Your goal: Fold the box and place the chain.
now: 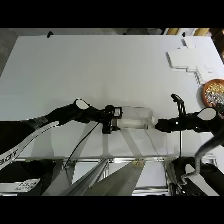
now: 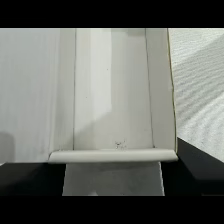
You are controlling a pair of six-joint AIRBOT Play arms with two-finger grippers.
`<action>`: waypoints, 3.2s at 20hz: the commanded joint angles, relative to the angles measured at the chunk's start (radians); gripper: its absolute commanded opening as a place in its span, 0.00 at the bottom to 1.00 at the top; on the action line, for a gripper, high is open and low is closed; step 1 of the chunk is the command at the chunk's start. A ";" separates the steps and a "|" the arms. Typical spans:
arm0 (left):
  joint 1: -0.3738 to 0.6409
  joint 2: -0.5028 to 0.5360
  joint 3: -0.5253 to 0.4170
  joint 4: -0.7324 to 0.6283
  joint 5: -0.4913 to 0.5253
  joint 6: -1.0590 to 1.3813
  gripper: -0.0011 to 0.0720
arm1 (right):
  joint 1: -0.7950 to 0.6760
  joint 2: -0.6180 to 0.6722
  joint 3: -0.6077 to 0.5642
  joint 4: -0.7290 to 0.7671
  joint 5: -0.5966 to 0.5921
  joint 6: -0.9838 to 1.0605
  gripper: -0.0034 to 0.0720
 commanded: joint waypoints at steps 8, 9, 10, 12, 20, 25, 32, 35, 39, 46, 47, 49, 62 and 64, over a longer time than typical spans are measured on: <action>0.000 0.000 0.000 0.000 0.000 0.000 0.44 | 0.005 0.066 0.000 0.128 0.008 -0.082 0.14; 0.000 0.000 0.000 0.000 0.000 0.000 0.44 | 0.005 0.069 0.000 0.129 0.009 -0.082 0.18; 0.000 0.000 0.000 0.000 0.000 0.000 0.44 | 0.005 0.071 0.000 0.132 0.009 -0.082 0.22; 0.000 0.000 0.000 0.000 0.000 0.000 0.44 | 0.005 0.082 0.000 0.143 0.008 -0.082 0.22; 0.000 0.000 0.000 0.000 0.001 0.000 0.44 | 0.005 0.134 0.000 0.151 0.016 -0.082 0.23; 0.000 0.000 0.000 0.000 0.000 0.000 0.44 | 0.005 0.141 0.000 0.161 0.013 -0.082 0.30; 0.000 0.000 0.000 0.000 0.000 0.000 0.44 | 0.005 0.141 0.000 0.169 0.006 -0.085 0.31; 0.000 0.000 0.000 0.000 0.000 0.000 0.44 | 0.005 0.141 0.000 0.168 0.007 -0.113 0.31; 0.000 0.000 0.000 0.000 0.000 0.000 0.44 | 0.005 0.141 0.000 0.168 0.008 -0.129 0.32; 0.000 0.000 0.000 0.000 0.000 0.000 0.44 | 0.004 0.141 0.001 0.040 -0.031 -0.042 0.38; 0.000 0.000 0.000 0.000 0.000 0.000 0.44 | -0.005 0.141 0.001 0.040 -0.035 -0.022 0.38; 0.000 0.000 0.000 0.000 0.000 0.000 0.44 | -0.052 0.141 0.002 0.037 -0.035 -0.020 0.38; 0.000 0.000 0.000 0.000 0.000 0.000 0.44 | 0.024 -0.008 0.002 0.086 -0.053 -0.062 0.60; 0.000 0.000 0.000 0.000 0.000 0.000 0.44 | 0.024 -0.004 0.002 0.097 -0.037 -0.075 0.60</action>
